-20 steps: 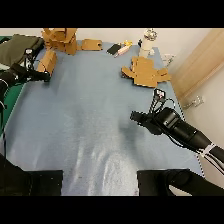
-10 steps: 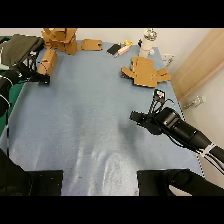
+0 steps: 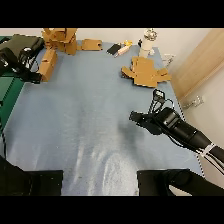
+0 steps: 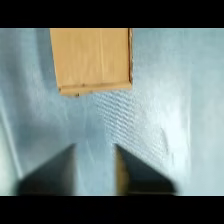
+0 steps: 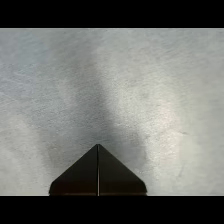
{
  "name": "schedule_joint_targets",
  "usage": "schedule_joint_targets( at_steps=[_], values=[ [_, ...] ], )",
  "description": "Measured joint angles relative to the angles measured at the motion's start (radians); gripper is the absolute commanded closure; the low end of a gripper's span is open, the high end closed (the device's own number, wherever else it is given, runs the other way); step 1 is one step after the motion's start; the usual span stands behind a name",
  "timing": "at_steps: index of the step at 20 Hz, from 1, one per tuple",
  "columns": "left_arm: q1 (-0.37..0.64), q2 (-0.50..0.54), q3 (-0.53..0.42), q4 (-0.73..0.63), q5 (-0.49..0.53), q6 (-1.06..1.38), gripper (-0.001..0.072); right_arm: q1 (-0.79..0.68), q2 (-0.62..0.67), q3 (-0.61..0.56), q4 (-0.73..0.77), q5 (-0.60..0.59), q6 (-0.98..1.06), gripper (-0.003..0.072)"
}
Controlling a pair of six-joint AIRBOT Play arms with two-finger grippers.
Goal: Fold the box.
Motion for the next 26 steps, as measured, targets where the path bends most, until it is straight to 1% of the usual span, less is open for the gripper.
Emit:
schedule_joint_targets(
  at_steps=[3, 5, 7, 10, 12, 14, 16, 18, 20, 22, 26],
  values=[
    [-0.012, 0.065, 0.017, 0.009, -0.117, -0.018, 0.0699, -0.003, -0.014, 0.006, 0.041, 0.032, -0.054, 0.0682],
    [-0.035, 0.102, 0.02, 0.008, -0.189, -0.046, 0.07, -0.025, -0.051, 0.038, 0.101, 0.047, -0.129, 0.0682],
    [-0.072, 0.133, 0.004, -0.001, -0.264, -0.077, 0.07, -0.063, -0.112, 0.101, 0.187, 0.05, -0.244, 0.0682],
    [-0.156, 0.184, -0.08, -0.027, -0.333, -0.127, 0.07, -0.12, -0.233, 0.246, 0.307, 0.014, -0.419, 0.0682],
    [-0.235, 0.225, -0.163, -0.052, -0.333, -0.15, 0.07, -0.142, -0.319, 0.356, 0.356, -0.024, -0.506, 0.0682],
    [-0.33, 0.273, -0.258, -0.078, -0.304, -0.163, 0.0701, -0.153, -0.405, 0.459, 0.416, -0.058, -0.58, 0.0682],
    [-0.428, 0.32, -0.35, -0.097, -0.257, -0.175, 0.0701, -0.157, -0.481, 0.537, 0.476, -0.092, -0.635, 0.0682],
    [-0.512, 0.357, -0.427, -0.101, -0.224, -0.19, 0.0701, -0.158, -0.541, 0.589, 0.517, -0.119, -0.671, 0.0682],
    [-0.579, 0.381, -0.478, -0.108, -0.203, -0.206, 0.0698, -0.15, -0.587, 0.623, 0.548, -0.133, -0.695, 0.0681],
    [-0.623, 0.394, -0.505, -0.112, -0.198, -0.215, 0.0698, -0.141, -0.616, 0.639, 0.566, -0.148, -0.705, 0.0681],
    [-0.669, 0.406, -0.527, -0.117, -0.261, -0.225, 0.0698, -0.13, -0.639, 0.652, 0.585, -0.189, -0.718, 0.0681]
  ],
)
